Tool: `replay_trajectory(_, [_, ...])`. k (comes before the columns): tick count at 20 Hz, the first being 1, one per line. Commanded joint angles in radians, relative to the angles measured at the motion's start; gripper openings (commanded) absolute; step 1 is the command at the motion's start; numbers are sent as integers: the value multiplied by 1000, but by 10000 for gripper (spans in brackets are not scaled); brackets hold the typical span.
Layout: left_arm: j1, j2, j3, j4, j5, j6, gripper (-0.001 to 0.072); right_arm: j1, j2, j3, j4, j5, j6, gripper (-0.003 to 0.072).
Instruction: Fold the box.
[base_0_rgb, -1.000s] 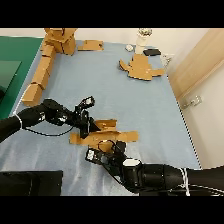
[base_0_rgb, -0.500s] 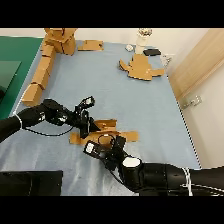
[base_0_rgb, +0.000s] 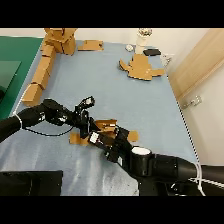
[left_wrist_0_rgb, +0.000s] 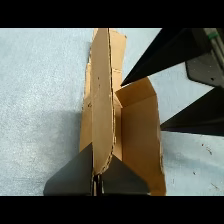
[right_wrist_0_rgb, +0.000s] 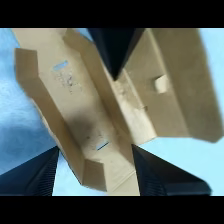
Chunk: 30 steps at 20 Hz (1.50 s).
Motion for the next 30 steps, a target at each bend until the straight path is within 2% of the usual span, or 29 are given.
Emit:
replay_trajectory(1, [-1, 0, 0, 0, 0, 0, 14, -91, 63, 0, 114, 54, -194, 717])
replay_trajectory(5, [-1, 0, 0, 0, 0, 0, 14, -198, 93, -32, 224, 102, -360, 717])
replay_trajectory(9, [-1, 0, 0, 0, 0, 0, 14, -281, 95, -43, 438, 122, -597, 717])
replay_trajectory(14, [-1, 0, 0, 0, -1, 0, 14, -239, 143, -77, 619, 44, -828, 717])
replay_trajectory(18, [-1, 0, 0, 0, -1, 0, 14, -146, 161, -177, 573, 111, -839, 717])
replay_trajectory(23, [-1, 0, 0, 0, -1, 0, 14, -130, 161, -233, 478, 249, -838, 717])
replay_trajectory(27, [-1, 0, 0, 0, -1, 0, 14, -132, 158, -233, 339, 272, -801, 717])
replay_trajectory(30, [-1, 0, 0, 0, -1, 0, 14, -132, 156, -234, 323, 271, -801, 717])
